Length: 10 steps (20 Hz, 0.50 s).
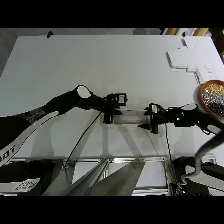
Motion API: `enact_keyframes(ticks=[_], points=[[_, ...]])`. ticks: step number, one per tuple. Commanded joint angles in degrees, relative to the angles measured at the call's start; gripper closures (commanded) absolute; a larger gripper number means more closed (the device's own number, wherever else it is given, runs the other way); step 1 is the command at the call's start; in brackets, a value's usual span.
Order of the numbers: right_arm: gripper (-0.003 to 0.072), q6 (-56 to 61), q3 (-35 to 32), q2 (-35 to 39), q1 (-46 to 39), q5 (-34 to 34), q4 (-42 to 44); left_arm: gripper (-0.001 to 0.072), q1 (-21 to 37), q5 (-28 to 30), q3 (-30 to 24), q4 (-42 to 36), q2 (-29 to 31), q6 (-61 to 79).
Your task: Fold the box and place the chain.
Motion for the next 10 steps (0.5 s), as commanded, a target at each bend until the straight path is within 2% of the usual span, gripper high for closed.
enact_keyframes(ticks=[1,4,5,8,9,10], points=[[0.0289,-0.02,-0.02,-0.02,0.04,0.00,0.00,0.0702,0.00,0.02,-0.02,0.00,0.02,0.00],[0.0289,-0.02,-0.02,-0.02,0.04,0.00,0.00,0.0700,0.00,-0.07,-0.02,-0.22,0.04,0.00],[0.0289,-0.02,-0.02,-0.02,0.04,0.00,0.00,0.0662,0.00,-0.35,-0.02,-0.22,0.17,0.02],[0.0289,-0.02,-0.02,-0.02,0.04,0.00,0.00,0.0222,0.04,-0.35,-0.02,-0.04,1.75,-0.02],[0.0289,-0.02,-0.02,-0.02,0.04,0.00,0.00,0.0119,0.17,-0.37,-0.02,0.11,2.49,-0.11],[0.0289,-0.02,-0.02,-0.02,0.04,0.00,0.00,0.0067,0.46,-0.39,-0.02,0.70,3.30,-0.83]])
